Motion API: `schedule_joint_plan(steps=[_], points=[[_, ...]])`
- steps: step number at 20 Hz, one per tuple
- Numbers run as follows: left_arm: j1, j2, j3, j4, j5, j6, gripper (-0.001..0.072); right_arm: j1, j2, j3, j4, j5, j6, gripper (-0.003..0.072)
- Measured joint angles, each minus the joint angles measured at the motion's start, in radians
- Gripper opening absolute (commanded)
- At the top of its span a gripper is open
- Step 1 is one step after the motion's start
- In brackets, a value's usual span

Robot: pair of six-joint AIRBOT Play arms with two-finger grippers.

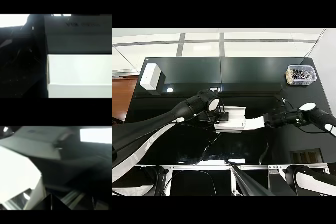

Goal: Fold the box and place the chain.

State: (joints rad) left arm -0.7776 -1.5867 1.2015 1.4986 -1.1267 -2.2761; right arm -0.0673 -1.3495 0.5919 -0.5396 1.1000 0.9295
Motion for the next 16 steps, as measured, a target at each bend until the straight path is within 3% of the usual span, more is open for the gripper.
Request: schedule_joint_plan(steps=[1,2,10,12,16], points=[[0.000,0.000,0.000,0.000,0.000,0.000,0.0027,0.020,-0.008,0.021,0.005,0.013,-0.024,0.0457],[0.000,0.000,0.000,0.000,0.000,0.000,0.0027,0.034,-0.013,0.040,0.009,0.027,-0.040,0.0638],[0.000,0.000,0.000,0.000,0.000,0.002,0.0027,0.110,-0.026,0.139,0.014,0.117,-0.016,0.0635],[0.000,0.000,0.000,0.000,0.000,0.002,0.0027,0.146,-0.026,0.159,0.009,0.121,0.017,0.0508],[0.000,0.000,0.000,0.000,0.000,0.002,0.0027,0.249,-0.026,0.218,-0.047,0.092,0.113,0.0490]])
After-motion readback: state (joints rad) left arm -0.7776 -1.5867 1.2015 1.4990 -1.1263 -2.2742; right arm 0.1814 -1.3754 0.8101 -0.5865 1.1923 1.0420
